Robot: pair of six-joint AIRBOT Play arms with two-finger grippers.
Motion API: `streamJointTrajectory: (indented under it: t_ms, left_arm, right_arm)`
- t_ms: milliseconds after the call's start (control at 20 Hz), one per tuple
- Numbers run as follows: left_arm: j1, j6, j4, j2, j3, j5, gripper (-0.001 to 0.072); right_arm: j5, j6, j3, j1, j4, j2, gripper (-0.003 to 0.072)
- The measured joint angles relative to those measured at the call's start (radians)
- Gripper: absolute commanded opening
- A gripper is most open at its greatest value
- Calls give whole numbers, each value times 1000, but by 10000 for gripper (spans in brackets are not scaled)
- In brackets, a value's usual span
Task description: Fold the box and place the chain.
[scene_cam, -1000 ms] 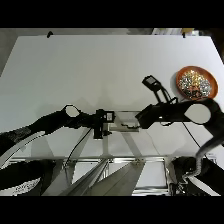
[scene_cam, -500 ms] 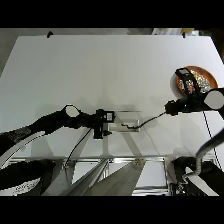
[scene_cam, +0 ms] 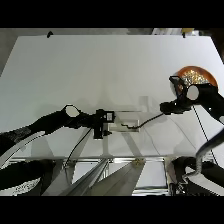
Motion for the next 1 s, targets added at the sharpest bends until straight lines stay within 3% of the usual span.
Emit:
streamJointTrajectory:
  t_ms: [250,400,450,550,800,1000]
  left_arm:
    - [0,0,0,0,0,0,205]
    - [0,0,0,0,0,0,205]
    - [0,0,0,0,0,0,205]
    - [0,0,0,0,0,0,205]
    - [0,0,0,0,0,0,205]
    - [0,0,0,0,0,0,205]
  right_arm:
    - [-39,18,0,0,8,-77,306]
    - [-53,27,0,0,11,-101,152]
    - [-57,29,0,0,11,-105,137]
    - [-56,30,1,-1,6,-109,16]
    - [4,-21,-2,16,14,-95,16]
    - [65,-62,-1,93,16,29,16]
